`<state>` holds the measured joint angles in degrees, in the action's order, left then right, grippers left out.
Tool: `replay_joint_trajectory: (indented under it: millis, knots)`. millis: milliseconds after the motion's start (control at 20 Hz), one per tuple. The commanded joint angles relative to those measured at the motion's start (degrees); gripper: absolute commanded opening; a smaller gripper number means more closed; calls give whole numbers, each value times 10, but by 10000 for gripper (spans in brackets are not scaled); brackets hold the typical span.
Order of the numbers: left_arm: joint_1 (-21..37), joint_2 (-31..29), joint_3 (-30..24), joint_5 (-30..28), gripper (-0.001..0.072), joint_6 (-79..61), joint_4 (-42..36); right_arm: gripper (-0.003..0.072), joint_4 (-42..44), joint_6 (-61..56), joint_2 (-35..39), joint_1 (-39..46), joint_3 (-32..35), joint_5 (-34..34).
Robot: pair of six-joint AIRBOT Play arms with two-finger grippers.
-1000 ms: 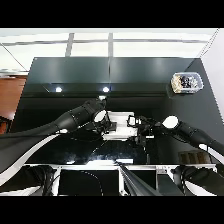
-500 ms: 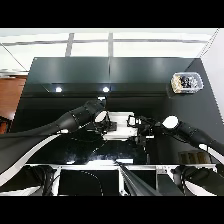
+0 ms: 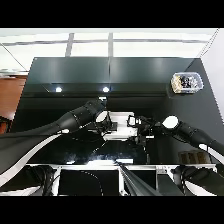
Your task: Fold the box and place the chain.
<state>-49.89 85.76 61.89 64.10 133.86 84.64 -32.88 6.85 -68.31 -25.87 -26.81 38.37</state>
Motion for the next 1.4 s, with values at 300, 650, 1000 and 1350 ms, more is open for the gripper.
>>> replay_joint_trajectory:
  millis: [300,650,1000,1350]
  knots:
    - [0,9,2,3,351,1,2,474,0,0,0,0,0,0]
    - [0,10,2,0,217,2,1,474,0,0,0,0,0,0]
    - [0,10,2,-9,28,3,1,474,0,0,0,0,0,0]
    - [0,10,6,-10,392,3,2,474,0,0,0,0,0,0]
